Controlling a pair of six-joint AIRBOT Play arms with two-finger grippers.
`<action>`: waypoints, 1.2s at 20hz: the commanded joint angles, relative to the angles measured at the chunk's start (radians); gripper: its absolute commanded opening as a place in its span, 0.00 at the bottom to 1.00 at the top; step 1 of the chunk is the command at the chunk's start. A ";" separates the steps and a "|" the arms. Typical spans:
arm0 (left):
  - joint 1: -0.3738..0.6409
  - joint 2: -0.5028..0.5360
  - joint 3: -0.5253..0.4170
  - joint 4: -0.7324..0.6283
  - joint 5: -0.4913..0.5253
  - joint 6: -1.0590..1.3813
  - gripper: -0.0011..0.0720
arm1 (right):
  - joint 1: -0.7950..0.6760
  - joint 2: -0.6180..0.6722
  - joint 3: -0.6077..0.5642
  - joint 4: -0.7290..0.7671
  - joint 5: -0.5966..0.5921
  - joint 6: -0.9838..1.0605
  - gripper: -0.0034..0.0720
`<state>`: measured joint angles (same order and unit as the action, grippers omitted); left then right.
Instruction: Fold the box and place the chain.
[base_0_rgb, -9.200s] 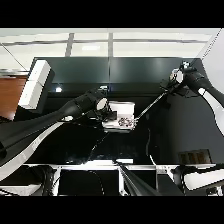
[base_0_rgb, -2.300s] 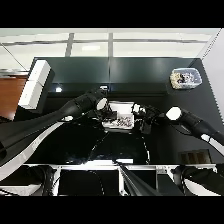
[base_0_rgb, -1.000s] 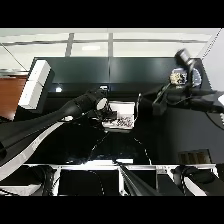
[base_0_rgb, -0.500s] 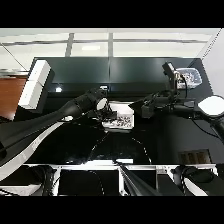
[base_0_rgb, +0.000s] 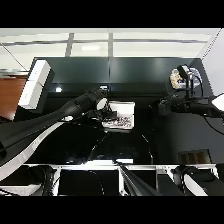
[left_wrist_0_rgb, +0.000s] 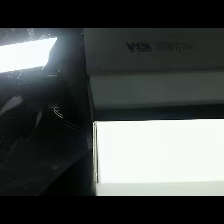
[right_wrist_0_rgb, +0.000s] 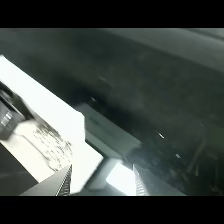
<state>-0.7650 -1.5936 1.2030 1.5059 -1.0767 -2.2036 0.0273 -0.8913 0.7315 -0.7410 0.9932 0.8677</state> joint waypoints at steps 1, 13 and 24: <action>0.001 -0.002 0.001 0.000 0.003 -0.002 0.06 | -0.027 0.000 0.001 -0.055 0.036 -0.015 0.63; -0.003 0.261 -0.038 0.188 -0.178 0.365 0.75 | -0.027 0.000 0.001 -0.100 0.080 -0.011 0.63; 0.473 0.556 -0.654 -0.945 0.050 1.850 1.00 | -0.027 0.000 0.000 -0.101 0.080 0.084 0.63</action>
<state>-0.3721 -1.0367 0.6704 0.9680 -1.0019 -1.0233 -0.0002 -0.8913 0.7319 -0.8421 1.0725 0.9222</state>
